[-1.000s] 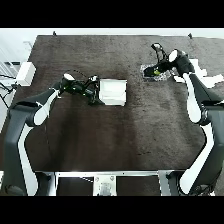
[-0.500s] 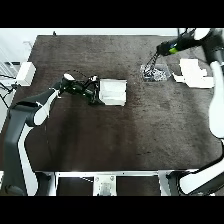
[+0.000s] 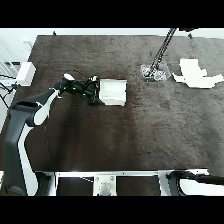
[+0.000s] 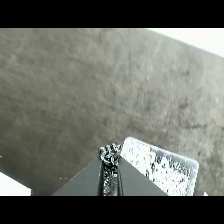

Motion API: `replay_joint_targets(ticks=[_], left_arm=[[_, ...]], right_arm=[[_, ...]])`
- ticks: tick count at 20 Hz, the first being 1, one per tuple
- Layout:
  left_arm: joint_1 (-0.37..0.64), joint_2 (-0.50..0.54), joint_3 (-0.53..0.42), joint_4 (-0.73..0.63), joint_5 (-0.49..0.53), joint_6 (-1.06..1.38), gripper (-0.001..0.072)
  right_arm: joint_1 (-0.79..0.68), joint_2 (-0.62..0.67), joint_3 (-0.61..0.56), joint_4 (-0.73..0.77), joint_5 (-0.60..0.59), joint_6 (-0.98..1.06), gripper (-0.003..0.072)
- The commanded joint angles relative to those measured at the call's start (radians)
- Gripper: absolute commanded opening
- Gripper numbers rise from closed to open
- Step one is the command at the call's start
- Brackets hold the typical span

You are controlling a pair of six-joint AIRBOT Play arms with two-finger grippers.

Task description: Fold the box and place the chain.

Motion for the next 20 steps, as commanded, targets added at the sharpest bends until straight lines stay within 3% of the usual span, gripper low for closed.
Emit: replay_joint_targets(ticks=[1,9,16,20], left_arm=[[0.001,0.001,0.001,0.000,0.000,0.000,0.0459],[0.001,0.001,0.001,0.000,0.000,0.000,0.0459],[0.001,0.001,0.001,0.000,0.000,0.000,0.0459],[0.001,0.001,0.001,0.000,0.000,0.000,0.0459]], right_arm=[[0.028,0.057,0.000,0.001,0.000,-0.002,0.0006],[0.144,0.085,-0.018,0.000,0.041,0.011,0.0006],[0.167,0.085,-0.143,0.004,0.055,0.056,0.0007],[0.168,0.085,-0.229,0.098,0.047,0.055,0.0006]])
